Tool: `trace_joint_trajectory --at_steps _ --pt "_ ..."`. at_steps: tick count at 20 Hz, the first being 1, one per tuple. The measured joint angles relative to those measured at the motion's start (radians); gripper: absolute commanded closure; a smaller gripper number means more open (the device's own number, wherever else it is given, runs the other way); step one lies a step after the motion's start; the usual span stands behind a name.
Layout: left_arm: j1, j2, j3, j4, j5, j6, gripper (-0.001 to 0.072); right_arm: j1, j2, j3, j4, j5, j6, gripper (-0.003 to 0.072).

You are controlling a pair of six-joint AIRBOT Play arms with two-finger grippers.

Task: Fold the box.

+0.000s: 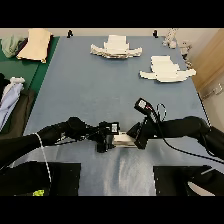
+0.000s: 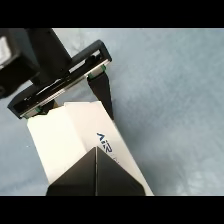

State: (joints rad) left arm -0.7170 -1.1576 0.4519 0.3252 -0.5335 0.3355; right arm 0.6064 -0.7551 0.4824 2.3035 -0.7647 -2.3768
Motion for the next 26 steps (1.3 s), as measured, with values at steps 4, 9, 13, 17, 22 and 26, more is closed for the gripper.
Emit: trace_joint_trajectory --at_steps 4,9,13,17,22,26 --pt "0.0 0.0 0.0 0.0 0.0 0.0 0.0262 0.083 0.03 -0.035 -0.116 0.071 -0.005 0.0478" --pt "0.0 0.0 0.0 0.0 0.0 0.0 0.0262 0.162 0.037 -0.035 -0.238 0.106 -0.047 0.0188" --pt "0.0 0.0 0.0 0.0 0.0 0.0 0.0262 0.189 0.025 -0.034 -0.269 0.114 -0.129 0.0055" --pt "0.0 0.0 0.0 0.0 0.0 0.0 0.0262 0.196 -0.002 -0.034 -0.278 0.12 -0.201 0.0057" --pt "0.0 0.0 0.0 0.0 0.0 -0.003 0.0262 0.199 -0.042 -0.029 -0.286 0.144 -0.269 0.0062" --pt "0.0 0.0 0.0 -0.001 0.002 -0.003 0.0262 0.2 -0.051 -0.009 -0.292 0.154 -0.288 0.0067"
